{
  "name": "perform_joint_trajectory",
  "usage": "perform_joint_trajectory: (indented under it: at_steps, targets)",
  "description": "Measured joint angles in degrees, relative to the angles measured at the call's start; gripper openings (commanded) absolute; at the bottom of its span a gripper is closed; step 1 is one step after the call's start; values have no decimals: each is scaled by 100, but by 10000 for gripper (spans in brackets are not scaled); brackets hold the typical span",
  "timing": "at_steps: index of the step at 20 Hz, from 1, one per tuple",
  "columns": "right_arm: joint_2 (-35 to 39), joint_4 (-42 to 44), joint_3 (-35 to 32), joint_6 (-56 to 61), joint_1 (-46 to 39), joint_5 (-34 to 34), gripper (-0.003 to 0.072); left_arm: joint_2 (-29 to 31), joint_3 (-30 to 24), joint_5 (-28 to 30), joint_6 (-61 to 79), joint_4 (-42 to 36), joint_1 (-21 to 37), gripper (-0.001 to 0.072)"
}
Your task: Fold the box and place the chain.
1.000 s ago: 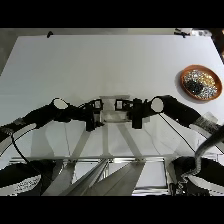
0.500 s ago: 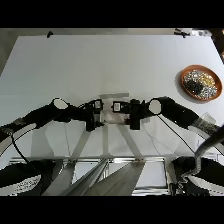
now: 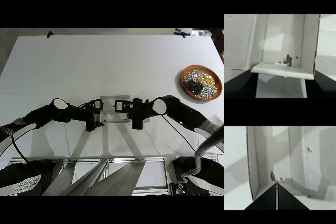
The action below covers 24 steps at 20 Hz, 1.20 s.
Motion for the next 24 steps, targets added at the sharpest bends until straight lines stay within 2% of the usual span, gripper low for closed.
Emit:
perform_joint_trajectory:
  at_steps: [4,9,13,18,24]
  targets:
    - [671,-284,0,879,-404,769,10,0,0,0,0,0,0,252]
    - [1250,-509,-11,3733,-1296,1537,10,0,0,2,0,0,0,252]
    - [1349,-752,-262,4957,-2026,1943,10,0,0,0,0,0,0,252]
    - [988,-586,-745,5379,-2461,1646,10,0,0,2,0,0,0,252]
    - [273,573,-883,4677,-2356,1093,10,0,0,2,0,0,0,252]
